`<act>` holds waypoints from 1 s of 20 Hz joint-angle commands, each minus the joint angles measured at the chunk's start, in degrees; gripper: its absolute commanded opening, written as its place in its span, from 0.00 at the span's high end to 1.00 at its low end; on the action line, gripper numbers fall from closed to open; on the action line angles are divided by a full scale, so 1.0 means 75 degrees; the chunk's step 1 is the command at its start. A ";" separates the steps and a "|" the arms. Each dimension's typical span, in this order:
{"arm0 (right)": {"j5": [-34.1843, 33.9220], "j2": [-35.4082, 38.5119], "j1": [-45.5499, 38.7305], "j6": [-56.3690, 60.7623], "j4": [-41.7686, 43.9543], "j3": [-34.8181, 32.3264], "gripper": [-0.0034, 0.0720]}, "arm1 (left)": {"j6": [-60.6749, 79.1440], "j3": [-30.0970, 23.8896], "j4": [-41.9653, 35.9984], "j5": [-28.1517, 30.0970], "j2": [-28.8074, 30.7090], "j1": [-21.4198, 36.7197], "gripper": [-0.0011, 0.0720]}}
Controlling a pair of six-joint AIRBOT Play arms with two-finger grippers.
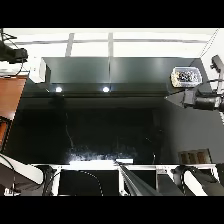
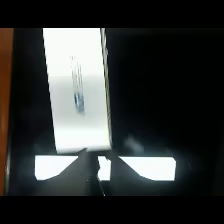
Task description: Fold the box and place the chain.
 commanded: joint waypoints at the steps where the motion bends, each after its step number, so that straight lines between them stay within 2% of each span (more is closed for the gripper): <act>1: 0.0256 0.0085 0.0000 0.0848 -0.1772 0.0973 0.94 | -0.1498 -0.0638 -0.0382 -0.2066 0.1233 -0.0114 0.95; 2: 0.0268 0.0291 0.0000 0.1253 -0.2588 0.1311 0.94 | -0.1396 -0.1137 -0.0612 -0.1955 0.1740 -0.0318 0.95; 3: 0.0134 0.0615 0.0000 0.1515 -0.3217 0.1483 0.94 | -0.1233 -0.1868 -0.0629 -0.1445 0.2448 -0.0659 0.95; 6: -0.0880 0.2049 0.0003 0.1757 -0.4709 0.1297 0.94 | -0.1035 -0.4809 -0.0609 0.1145 0.5045 -0.1967 0.95; 9: -0.2477 0.3255 0.0003 0.1754 -0.4806 0.0067 0.94 | -0.0915 -0.8215 -0.0551 0.3552 0.7778 -0.3410 0.95; 11: -0.3063 0.3450 0.0017 0.1635 -0.4377 -0.1163 0.94 | -0.0944 -1.0008 -0.0548 0.4430 0.9075 -0.3920 0.95; 13: -0.4042 0.3433 0.0076 0.1518 -0.4153 -0.2465 0.94 | -0.0973 -1.1307 -0.0571 0.5001 0.9955 -0.3984 0.95; 15: -0.4613 0.3430 0.0073 0.1498 -0.4465 -0.2862 0.94 | -0.0970 -1.1905 -0.0557 0.5126 1.0494 -0.3911 0.95; 20: -0.4718 0.3433 0.0073 0.1498 -0.4540 -0.2862 0.93 | -0.0965 -1.1960 -0.0539 0.5202 1.0754 -0.3891 0.94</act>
